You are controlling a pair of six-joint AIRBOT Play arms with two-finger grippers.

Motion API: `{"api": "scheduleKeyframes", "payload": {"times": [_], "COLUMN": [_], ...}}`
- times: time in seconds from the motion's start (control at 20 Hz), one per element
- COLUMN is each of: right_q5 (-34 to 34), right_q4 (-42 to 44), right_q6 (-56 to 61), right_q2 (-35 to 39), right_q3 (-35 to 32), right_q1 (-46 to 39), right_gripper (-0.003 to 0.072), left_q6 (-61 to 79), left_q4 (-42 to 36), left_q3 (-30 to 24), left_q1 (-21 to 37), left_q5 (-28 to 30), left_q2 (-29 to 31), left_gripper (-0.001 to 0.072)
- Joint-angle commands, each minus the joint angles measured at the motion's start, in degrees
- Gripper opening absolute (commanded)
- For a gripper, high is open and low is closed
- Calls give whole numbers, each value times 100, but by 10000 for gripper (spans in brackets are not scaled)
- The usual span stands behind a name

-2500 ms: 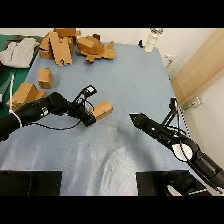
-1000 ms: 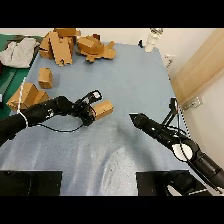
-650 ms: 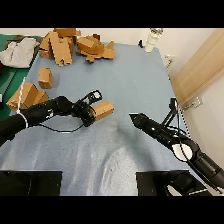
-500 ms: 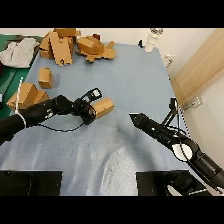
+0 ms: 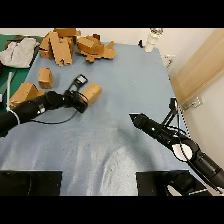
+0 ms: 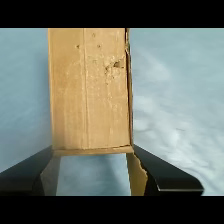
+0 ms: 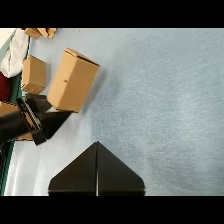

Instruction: Fold the box.

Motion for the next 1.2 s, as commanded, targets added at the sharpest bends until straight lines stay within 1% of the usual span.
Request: {"api": "scheduleKeyframes", "payload": {"times": [0.0, 0.15, 0.25, 0.4, 0.5, 0.6, 0.65, 0.7, 0.85, 0.95, 1.05, 1.15], "right_q5": [26, 57, 57, 55, 50, 50, 50, 48, 50, 59, 63, 184], "right_q4": [9, 9, 9, 11, 79, 157, 157, 157, 155, 153, 153, 140], "right_q6": [4, 4, 4, 4, 4, 4, 4, 4, 2, 2, 2, -17], "right_q2": [4, 4, 4, 4, 4, 7, 7, 7, 7, 7, 7, 4], "right_q3": [4, 4, 4, 4, 4, 4, 9, 9, 9, 9, 11, 50], "right_q1": [-2, -2, -2, -2, -2, -2, -2, -2, -2, -2, -2, -2], "right_gripper": [0, 1, 0, 0, 0, 0, 1, 1, 3, 106, 107, 107], "left_q6": [-503, -824, -846, -844, -846, -846, -846, -881, -1001, -992, -973, -973], "left_q4": [7, 4, 4, 20, 66, 66, 66, 37, -81, -57, -35, 81], "left_q3": [-15, -15, -13, -15, -13, -13, -13, -13, -9, -7, 4, 4], "left_q1": [885, 1633, 1915, 2107, 2170, 2214, 2212, 2205, 2208, 2210, 2212, 2212], "left_q5": [44, -2, -37, -11, 120, 101, 55, -4, -245, -249, -232, -295], "left_q2": [2, 0, -2, -11, -11, -11, -11, -9, 26, 170, 439, 879], "left_gripper": [451, 451, 451, 452, 452, 454, 522, 700, 700, 700, 700, 700]}}
